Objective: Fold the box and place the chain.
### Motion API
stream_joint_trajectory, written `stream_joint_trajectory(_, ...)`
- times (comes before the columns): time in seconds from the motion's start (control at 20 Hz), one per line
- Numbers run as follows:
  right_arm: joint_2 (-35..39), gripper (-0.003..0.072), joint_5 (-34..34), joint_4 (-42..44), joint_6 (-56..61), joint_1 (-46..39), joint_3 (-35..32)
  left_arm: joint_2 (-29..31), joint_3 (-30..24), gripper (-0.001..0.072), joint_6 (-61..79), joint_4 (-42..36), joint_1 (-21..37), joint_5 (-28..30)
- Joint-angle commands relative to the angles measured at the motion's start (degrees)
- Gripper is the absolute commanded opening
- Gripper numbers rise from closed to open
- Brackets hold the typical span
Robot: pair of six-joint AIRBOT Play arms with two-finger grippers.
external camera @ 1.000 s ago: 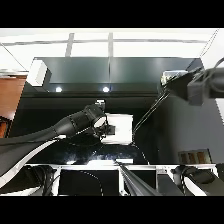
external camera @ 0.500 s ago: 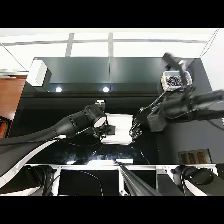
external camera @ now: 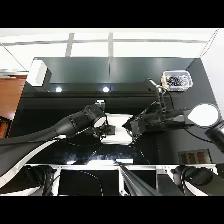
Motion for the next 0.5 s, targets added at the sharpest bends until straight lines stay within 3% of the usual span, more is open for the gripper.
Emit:
stream_joint_trajectory(0.0,-1.81,0.001,-2.62,1.2,0.04,0.66,-1.18,-0.04,0.02,0.0032,0.02,0.02,0.02,0.04)
stream_joint_trajectory(0.4,-5.22,0.0018,-3.41,1.81,0.02,2.34,-4.42,-0.04,0.02,0.0032,0.02,0.02,0.02,0.02)
stream_joint_trajectory(0.45,-5.88,0.0072,-3.74,1.81,0.13,2.95,-4.42,-0.04,0.02,0.0032,0.02,0.0,0.02,0.02)
